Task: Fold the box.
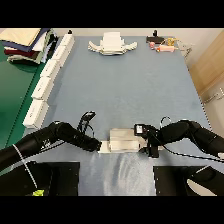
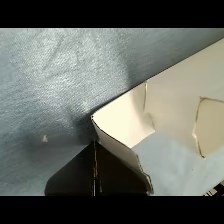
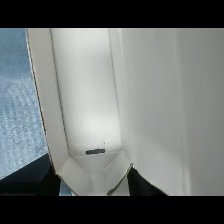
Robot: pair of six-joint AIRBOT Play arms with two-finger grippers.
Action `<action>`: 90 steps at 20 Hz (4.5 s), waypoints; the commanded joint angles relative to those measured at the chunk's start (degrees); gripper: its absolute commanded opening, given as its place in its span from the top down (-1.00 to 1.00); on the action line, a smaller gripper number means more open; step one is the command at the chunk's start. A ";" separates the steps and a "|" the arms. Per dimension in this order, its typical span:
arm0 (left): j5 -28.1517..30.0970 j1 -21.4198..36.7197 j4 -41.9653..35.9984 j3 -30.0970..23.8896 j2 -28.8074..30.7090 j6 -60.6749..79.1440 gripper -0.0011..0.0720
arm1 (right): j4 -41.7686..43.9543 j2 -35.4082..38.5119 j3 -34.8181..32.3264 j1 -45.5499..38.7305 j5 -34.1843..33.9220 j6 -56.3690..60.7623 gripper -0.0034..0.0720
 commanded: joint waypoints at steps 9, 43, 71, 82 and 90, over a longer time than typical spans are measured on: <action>-2.67 -0.39 -0.98 6.12 6.40 1.66 0.93 | 0.02 -0.02 0.00 0.04 0.00 0.02 -0.37; -4.26 4.83 -3.10 1.07 -1.86 -1.16 0.93 | 0.02 -0.02 0.00 0.04 0.00 0.00 -0.37; -9.99 5.07 -10.86 10.51 -2.23 10.47 -0.16 | 0.02 -0.02 0.00 0.04 0.00 0.02 -0.37; -6.54 4.94 -19.78 10.51 -5.14 10.73 -0.16 | 0.02 -0.02 0.00 0.04 0.00 0.02 -0.37; -5.79 4.57 -18.97 10.64 -6.01 9.90 0.19 | 0.02 -0.02 0.00 0.04 0.00 0.02 -0.37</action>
